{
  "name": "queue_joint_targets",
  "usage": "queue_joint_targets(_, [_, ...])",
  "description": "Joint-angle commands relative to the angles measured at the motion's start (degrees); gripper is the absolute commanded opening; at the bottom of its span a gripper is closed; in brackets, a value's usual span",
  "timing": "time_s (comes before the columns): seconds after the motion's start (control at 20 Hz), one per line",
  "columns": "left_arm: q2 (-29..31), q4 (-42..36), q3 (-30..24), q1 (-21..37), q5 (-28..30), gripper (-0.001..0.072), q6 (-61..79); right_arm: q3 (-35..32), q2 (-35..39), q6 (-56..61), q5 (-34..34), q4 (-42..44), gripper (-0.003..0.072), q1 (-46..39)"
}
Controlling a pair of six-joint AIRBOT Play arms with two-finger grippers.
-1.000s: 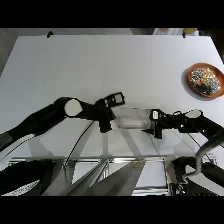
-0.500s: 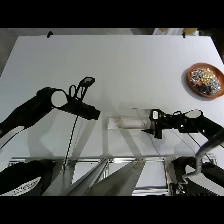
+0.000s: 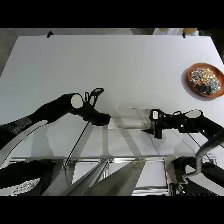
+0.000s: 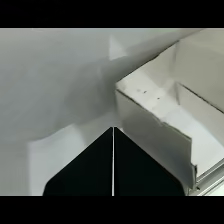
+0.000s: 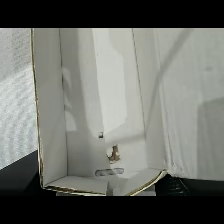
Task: Fold the box and place the chain.
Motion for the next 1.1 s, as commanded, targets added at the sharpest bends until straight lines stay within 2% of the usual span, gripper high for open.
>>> queue_joint_targets(0.0, [-0.7, -2.8, 0.0, -0.8, 1.1, 0.0005, 1.5, 0.0, 0.0, 0.0, 0.0, 0.0, 0.0516, 0.0])
queue_joint_targets(0.2, [-0.4, -3.2, 0.3, -1.8, 1.1, 0.0006, 1.5, 0.0, 0.0, 0.0, 0.0, 0.0, 0.0516, 0.0])
queue_joint_targets(0.5, [1.5, -3.9, 3.5, -3.6, 1.1, 0.0012, 2.2, 0.0, 0.0, 0.0, 0.0, 0.0, 0.0516, 0.0])
queue_joint_targets(0.75, [2.0, -4.1, 3.7, -4.0, 1.1, 0.0086, 2.2, 0.0, 0.0, 0.0, 0.0, 0.0, 0.0516, 0.0])
queue_joint_targets(1.05, [2.7, -4.1, 3.7, -3.9, 1.2, 0.009, 2.9, 0.0, 0.0, 0.0, 0.0, 0.0, 0.0516, 0.0])
